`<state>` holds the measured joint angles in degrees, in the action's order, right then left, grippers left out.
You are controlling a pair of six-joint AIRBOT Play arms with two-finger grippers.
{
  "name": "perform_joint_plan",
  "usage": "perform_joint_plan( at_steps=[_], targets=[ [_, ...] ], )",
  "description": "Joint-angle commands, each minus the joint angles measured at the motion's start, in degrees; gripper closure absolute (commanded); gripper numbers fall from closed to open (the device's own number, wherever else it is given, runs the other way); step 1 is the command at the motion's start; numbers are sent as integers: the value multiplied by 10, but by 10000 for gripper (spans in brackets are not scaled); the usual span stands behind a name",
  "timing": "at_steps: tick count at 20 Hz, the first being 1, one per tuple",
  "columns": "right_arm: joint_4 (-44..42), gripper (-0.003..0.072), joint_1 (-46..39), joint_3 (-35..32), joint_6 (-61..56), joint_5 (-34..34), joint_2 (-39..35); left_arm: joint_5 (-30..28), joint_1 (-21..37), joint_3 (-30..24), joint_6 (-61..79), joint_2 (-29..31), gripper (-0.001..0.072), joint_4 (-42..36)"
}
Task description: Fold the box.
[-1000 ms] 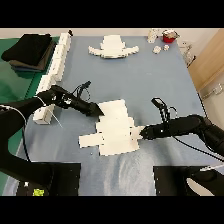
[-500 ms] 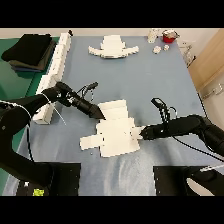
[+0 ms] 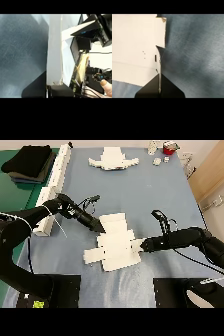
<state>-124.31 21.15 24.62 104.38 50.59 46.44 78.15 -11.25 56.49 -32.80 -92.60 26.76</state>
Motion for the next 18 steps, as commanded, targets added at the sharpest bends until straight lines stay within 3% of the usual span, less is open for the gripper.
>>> perform_joint_plan(
  at_steps=[1, 2, 3, 4, 5, 7, 9, 12, 14, 18],
  targets=[
    [0, 675, 0, 0, 0, -1, 0, -2, -2, 0, 20, 0, 695, -1],
    [2, 672, 0, 1, 0, -2, 0, -1, -2, 1, 24, 0, 695, -2],
    [14, 577, 0, 2, 0, -2, 0, 1, -2, 0, 24, 0, 695, -2],
    [41, 369, 0, 6, 0, -2, 0, 0, -2, 1, 24, 0, 695, -3],
    [77, 308, 0, 12, 0, -2, 0, 0, -2, 1, 24, 0, 695, -7],
    [198, 308, -1, 30, -70, -1, 0, 5, -2, 8, 60, 2, 698, -11],
    [370, 308, -1, 48, -211, 4, 0, 5, -10, 10, 173, 22, 700, -15],
    [569, 302, -2, 68, -392, 33, 0, -43, -42, 10, 280, 73, 700, -14],
    [618, 129, -2, 86, -478, 49, 0, -68, -70, 8, 321, 106, 701, -8],
    [621, 123, -2, 113, -557, 51, 0, -150, -113, -44, 379, 175, 701, -6]
  ],
)
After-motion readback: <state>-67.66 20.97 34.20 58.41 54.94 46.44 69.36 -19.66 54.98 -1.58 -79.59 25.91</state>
